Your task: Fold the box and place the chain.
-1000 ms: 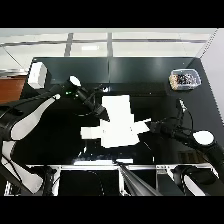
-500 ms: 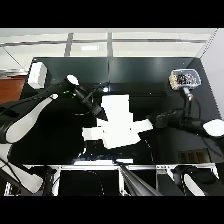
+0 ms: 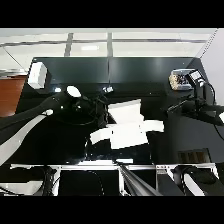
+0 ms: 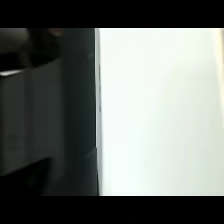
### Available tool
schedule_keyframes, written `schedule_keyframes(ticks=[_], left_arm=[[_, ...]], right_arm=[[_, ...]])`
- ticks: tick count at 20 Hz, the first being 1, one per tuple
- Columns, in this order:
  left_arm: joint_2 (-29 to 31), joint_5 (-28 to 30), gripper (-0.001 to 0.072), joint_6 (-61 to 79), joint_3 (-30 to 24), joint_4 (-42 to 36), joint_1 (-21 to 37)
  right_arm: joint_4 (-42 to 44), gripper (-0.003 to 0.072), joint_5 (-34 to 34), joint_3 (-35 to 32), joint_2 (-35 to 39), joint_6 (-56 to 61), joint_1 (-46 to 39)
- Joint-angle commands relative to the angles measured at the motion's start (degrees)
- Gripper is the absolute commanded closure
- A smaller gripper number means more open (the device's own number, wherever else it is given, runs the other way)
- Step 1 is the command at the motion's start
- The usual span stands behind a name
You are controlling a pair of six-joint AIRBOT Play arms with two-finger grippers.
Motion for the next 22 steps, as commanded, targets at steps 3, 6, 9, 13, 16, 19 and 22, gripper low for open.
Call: schedule_keyframes(ticks=[3, 6, 9, 13, 16, 19, 22], left_arm=[[0.7, 8.8, 0.0684, 16.5, -1.0, 7.4, -3.9], [0.7, 9.9, 0.0684, 16.9, -1.0, 7.2, -4.0], [0.6, 13.5, 0.0684, 16.9, -1.0, 6.4, -4.0], [-0.5, 12.2, 0.0684, 16.9, -1.0, 5.4, -4.0], [-0.3, 11.8, 0.0684, 16.4, -1.0, 5.0, -4.0], [-0.3, 11.5, 0.0684, 15.5, -1.0, 5.0, -4.0], [-0.3, 11.2, 0.0684, 13.9, -1.0, 5.0, -4.0]], right_arm=[[2.1, -0.0019, 2.4, -5.9, 0.0, -17.1, 0.0], [2.4, -0.002, 2.5, -10.7, 0.0, -31.1, 0.0], [2.6, -0.0019, 2.6, -15.1, 0.0, -38.7, 0.0], [6.3, -0.0019, 2.3, -16.4, -0.1, -41.9, 3.0], [6.3, -0.0019, 0.2, -16.4, -1.3, -42.4, 9.9], [5.2, -0.0019, -3.0, -16.4, -3.2, -42.4, 16.3], [4.9, -0.0019, -5.7, -16.4, -5.3, -41.6, 21.2]])
